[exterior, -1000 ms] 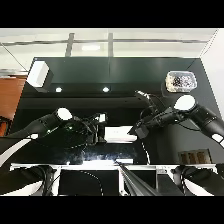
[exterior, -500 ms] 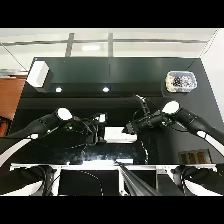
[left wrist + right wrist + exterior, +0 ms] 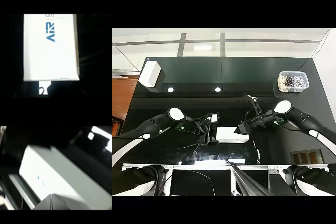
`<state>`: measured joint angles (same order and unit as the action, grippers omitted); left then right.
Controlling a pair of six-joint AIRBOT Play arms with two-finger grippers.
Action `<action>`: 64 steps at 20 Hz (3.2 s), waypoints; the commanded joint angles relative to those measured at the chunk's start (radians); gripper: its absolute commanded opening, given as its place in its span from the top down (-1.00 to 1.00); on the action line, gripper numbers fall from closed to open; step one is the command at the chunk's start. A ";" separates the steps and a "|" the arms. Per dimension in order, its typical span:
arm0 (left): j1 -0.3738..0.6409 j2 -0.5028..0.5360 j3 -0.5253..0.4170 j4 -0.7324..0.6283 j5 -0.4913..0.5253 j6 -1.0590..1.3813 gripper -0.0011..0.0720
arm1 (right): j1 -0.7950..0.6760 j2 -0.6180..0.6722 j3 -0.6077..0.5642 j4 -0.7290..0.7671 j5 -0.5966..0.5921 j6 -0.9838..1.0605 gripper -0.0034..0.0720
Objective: Fold the box and place the chain.
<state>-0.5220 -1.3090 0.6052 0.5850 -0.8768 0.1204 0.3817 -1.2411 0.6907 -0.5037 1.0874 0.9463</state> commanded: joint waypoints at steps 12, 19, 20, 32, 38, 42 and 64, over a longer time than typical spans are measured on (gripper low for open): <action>0.015 0.317 0.014 0.320 -0.129 -0.410 -0.98 | -0.444 0.359 0.078 -0.062 0.257 0.058 0.86; -0.208 0.192 0.095 0.179 0.127 -0.472 -0.96 | -0.444 0.359 0.078 -0.096 0.218 0.087 0.86; -0.224 0.150 0.114 0.179 0.129 -0.472 -0.96 | -0.444 0.359 0.078 -0.096 0.217 0.087 0.86; -0.248 0.019 0.190 0.163 0.049 -0.472 -0.96 | -0.442 0.359 0.078 -0.100 0.212 0.094 0.86; -0.278 -0.024 0.189 0.175 0.085 -0.472 -0.97 | -0.442 0.359 0.078 -0.100 0.210 0.094 0.86; -0.338 -0.043 0.186 0.226 0.217 -0.472 -0.97 | -0.442 0.359 0.078 -0.100 0.210 0.094 0.86; 0.921 0.291 0.085 0.747 0.024 -1.071 0.16 | -0.442 0.359 0.078 -0.099 0.186 0.094 0.86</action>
<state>0.0925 -1.0267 0.6819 1.3773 -0.9146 -0.8845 -0.0608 -0.8829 0.7677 -0.6033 1.2877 1.0405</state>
